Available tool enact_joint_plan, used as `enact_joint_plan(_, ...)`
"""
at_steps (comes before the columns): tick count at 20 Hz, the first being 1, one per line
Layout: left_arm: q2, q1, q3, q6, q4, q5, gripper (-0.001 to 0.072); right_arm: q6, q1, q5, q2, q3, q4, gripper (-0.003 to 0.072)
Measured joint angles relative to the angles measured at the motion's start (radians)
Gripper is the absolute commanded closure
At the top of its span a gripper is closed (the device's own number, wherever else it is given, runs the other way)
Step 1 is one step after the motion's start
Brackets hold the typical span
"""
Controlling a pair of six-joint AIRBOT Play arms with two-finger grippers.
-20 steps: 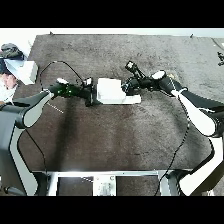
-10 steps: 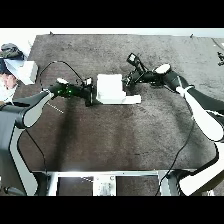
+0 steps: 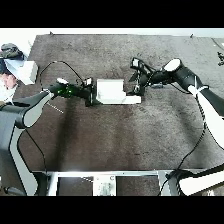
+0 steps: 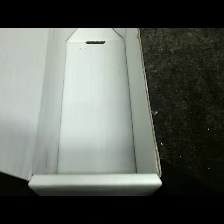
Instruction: Fold the box and place the chain.
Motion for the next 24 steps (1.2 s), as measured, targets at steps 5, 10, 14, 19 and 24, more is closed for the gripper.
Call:
enact_joint_plan(5,0.0,0.0,0.0,0.0,0.0,0.0,0.0437,-0.102,0.035,-0.048,-0.018,-0.069,-0.034,-0.0016)
enact_joint_plan(10,0.0,0.0,0.0,0.0,-0.001,0.0,0.0437,-0.143,0.046,-0.086,-0.064,-0.084,-0.035,0.0159)
enact_joint_plan(14,0.0,0.0,0.0,0.0,-0.001,0.0,0.0437,-0.155,0.048,-0.101,-0.077,-0.087,-0.021,0.0354)
enact_joint_plan(19,0.0,0.0,0.0,0.0,-0.001,0.0,0.0437,-0.163,0.049,-0.101,-0.082,-0.088,0.034,0.0472)
enact_joint_plan(24,0.0,0.0,0.0,-0.001,-0.001,0.001,0.0437,-0.186,0.063,-0.106,-0.101,-0.088,0.093,0.0472)
